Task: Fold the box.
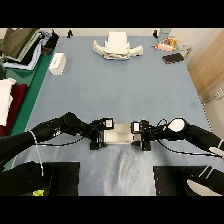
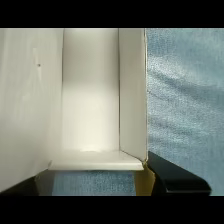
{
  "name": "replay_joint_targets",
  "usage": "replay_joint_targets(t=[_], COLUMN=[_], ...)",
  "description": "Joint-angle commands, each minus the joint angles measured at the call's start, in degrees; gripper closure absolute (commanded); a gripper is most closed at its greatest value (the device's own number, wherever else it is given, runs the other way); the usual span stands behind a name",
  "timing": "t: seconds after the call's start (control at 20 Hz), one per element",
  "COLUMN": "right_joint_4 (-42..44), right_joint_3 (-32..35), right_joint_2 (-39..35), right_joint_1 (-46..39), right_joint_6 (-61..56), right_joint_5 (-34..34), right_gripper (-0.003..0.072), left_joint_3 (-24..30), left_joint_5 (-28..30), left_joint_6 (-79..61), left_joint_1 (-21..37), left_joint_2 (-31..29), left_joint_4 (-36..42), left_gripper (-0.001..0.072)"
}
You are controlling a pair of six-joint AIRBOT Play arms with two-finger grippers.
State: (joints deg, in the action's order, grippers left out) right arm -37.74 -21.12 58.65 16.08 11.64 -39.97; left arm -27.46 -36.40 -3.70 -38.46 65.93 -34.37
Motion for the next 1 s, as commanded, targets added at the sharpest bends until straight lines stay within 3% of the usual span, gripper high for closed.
replay_joint_targets(t=[0.0, 0.95], right_joint_4=[0.0, 0.0], right_joint_3=[0.0, 0.0], right_joint_2=[0.0, 0.0], right_joint_1=[0.0, 0.0], right_joint_6=[0.0, 0.0], right_joint_5=[0.0, 0.0], right_gripper=[0.0245, 0.0246], left_joint_3=[0.0, 0.0], left_joint_5=[0.5, 0.0], left_joint_6=[-0.2, -0.8], left_joint_1=[-0.2, -0.2], left_joint_2=[0.5, 0.5], left_joint_4=[-0.1, -0.1], left_gripper=[0.0184, 0.0191])
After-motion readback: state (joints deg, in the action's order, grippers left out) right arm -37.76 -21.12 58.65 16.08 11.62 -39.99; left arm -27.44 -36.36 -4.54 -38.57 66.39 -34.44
